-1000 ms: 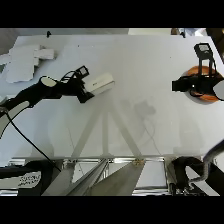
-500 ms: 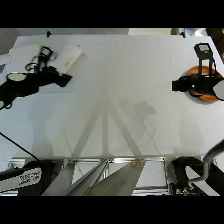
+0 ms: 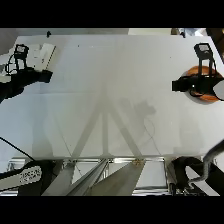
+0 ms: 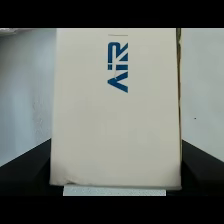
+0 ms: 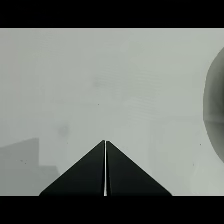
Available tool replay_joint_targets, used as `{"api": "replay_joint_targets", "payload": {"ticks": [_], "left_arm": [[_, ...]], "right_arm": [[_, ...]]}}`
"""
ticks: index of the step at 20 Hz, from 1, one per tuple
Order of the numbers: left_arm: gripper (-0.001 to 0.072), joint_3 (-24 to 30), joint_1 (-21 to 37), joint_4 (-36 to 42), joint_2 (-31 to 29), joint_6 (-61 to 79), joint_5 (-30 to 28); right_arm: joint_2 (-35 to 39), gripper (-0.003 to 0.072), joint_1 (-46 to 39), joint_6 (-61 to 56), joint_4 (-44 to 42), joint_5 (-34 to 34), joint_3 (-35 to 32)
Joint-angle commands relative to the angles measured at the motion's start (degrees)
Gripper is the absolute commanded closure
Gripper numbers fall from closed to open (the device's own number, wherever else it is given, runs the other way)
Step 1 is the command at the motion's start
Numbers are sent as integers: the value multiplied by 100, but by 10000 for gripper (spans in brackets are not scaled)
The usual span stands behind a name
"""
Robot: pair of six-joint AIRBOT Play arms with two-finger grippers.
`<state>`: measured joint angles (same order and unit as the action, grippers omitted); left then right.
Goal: Fold the box and place the chain.
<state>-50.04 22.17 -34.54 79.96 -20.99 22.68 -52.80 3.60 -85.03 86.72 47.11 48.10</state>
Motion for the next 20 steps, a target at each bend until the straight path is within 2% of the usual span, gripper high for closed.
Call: {"api": "replay_joint_targets", "payload": {"ticks": [1,4,10,12,17,18,20], "left_arm": [[702,-4,42,-413,319,-800,39],[670,-4,42,-413,529,-796,157],[667,-4,42,-415,713,-793,144],[612,-4,42,-417,715,-793,133],[612,-4,42,-931,715,-798,133],[576,-4,42,-992,717,-796,131],[341,-4,42,-1012,715,-791,76]], "right_arm": [[4,668,-4,0,0,0,7],[4,668,-4,0,0,0,7],[4,668,-4,0,0,0,4],[4,668,-4,0,0,0,4],[4,668,-4,0,0,0,4],[4,668,-4,0,0,0,7],[4,668,-4,0,0,0,4]]}}
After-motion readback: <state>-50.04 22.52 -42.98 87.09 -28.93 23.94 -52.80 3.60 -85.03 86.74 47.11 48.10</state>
